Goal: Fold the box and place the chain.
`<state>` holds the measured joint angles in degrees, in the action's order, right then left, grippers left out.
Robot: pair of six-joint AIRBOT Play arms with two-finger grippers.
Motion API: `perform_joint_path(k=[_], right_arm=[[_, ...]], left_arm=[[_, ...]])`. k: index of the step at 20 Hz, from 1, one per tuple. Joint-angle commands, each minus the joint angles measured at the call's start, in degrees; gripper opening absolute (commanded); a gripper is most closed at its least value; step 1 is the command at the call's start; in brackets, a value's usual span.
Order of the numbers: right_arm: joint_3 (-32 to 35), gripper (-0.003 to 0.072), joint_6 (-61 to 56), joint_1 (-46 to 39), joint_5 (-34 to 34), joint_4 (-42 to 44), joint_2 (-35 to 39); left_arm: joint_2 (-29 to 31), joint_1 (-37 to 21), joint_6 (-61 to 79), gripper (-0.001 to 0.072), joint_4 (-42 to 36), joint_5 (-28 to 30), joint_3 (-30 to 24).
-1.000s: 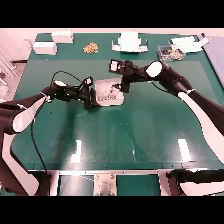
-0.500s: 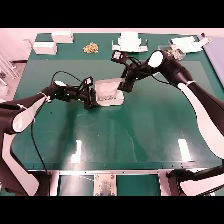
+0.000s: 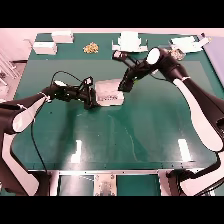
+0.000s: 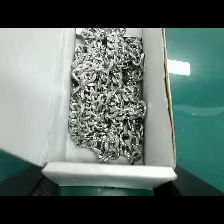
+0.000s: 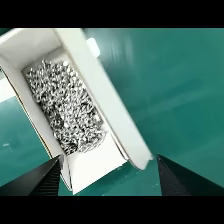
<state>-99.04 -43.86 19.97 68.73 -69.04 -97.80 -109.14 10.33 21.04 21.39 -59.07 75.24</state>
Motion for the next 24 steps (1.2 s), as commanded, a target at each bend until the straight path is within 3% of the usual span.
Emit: perform_joint_path(k=[1, 2, 3, 4, 5, 7, 11, 15, 20, 24], right_arm=[[-6.3, 0.068, -1.1, -0.1, 1.2, 0.0, 3.2], [-7.5, 0.068, -1.0, -0.1, -0.8, 0.1, 4.5], [-7.9, 0.0596, 2.0, -0.2, -4.6, 1.9, 5.4], [-7.8, 0.0313, 6.5, -0.5, -7.0, 4.6, 5.3], [-7.8, 0.0168, 10.6, -0.8, -9.0, 8.3, 4.5], [-7.8, 0.012, 17.3, -1.7, -9.7, 14.1, 1.5], [-7.8, 0.0057, 23.6, -3.8, -8.5, 23.3, -6.2], [-7.8, 0.0059, 25.2, -3.7, -2.8, 23.7, -10.6], [-7.8, 0.0136, 26.2, -3.8, 7.6, 23.6, -11.0], [-7.8, 0.0208, 26.1, -3.8, 11.1, 23.6, -11.0]], left_arm=[[0.0, 0.0, 0.0, 0.0533, 0.0, 0.0, 0.0], [0.0, 0.0, 0.0, 0.0533, 0.0, 0.0, 0.0], [0.0, 0.0, 0.0, 0.0533, 0.0, 0.0, 0.0], [0.0, 0.0, 0.0, 0.0533, 0.0, 0.0, 0.0], [0.0, 0.0, 0.0, 0.0533, 0.0, 0.0, 0.0], [0.0, 0.0, 0.0, 0.0533, 0.0, 0.0, 0.0], [0.0, 0.0, 0.0, 0.0533, 0.0, 0.0, 0.0], [0.0, 0.0, 0.0, 0.0533, 0.0, 0.0, 0.0], [0.0, 0.0, 0.0, 0.0533, 0.0, 0.0, 0.0], [0.0, 0.0, 0.0, 0.0533, 0.0, 0.0, 0.0]])
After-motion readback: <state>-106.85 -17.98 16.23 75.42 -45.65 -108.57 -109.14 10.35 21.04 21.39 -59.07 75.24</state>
